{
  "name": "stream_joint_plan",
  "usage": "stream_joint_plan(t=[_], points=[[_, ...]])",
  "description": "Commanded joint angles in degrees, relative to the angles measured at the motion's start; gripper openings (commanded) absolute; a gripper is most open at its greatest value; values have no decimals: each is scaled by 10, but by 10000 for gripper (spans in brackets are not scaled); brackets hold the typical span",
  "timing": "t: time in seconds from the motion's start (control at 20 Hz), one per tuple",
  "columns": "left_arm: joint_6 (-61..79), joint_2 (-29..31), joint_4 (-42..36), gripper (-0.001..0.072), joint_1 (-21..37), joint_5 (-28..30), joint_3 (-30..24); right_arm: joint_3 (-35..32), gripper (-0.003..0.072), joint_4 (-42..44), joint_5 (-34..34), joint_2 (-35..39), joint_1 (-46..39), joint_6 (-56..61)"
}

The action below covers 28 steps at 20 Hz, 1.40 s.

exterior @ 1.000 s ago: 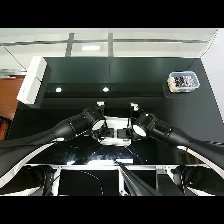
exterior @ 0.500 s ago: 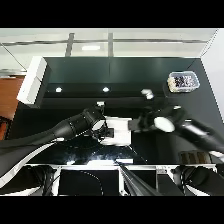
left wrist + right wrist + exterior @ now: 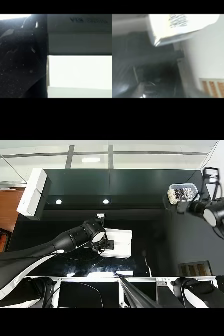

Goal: Fold the box and place the chain.

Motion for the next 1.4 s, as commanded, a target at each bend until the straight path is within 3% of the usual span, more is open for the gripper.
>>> stream_joint_plan(t=[0.0,0.1,0.2,0.45,0.6,0.9,1.0,1.05,1.35], points=[[0,0,0,27,0,2,0,2,692,127,-178,-82,-132,19],[0,0,0,27,0,2,0,42,691,216,-256,-151,-162,-85],[0,0,0,27,0,2,0,111,691,205,-253,-218,-169,-117],[0,0,0,27,0,2,0,364,690,200,-21,-412,-192,-115],[0,0,0,26,0,1,0,466,690,199,75,-483,-216,-45],[0,0,0,26,0,1,0,487,685,198,82,-526,-246,25],[0,0,0,26,0,0,0,487,535,196,77,-540,-250,25],[0,0,0,27,0,0,0,487,498,193,70,-545,-250,25],[0,0,0,27,0,0,0,487,497,197,61,-567,-250,26]])
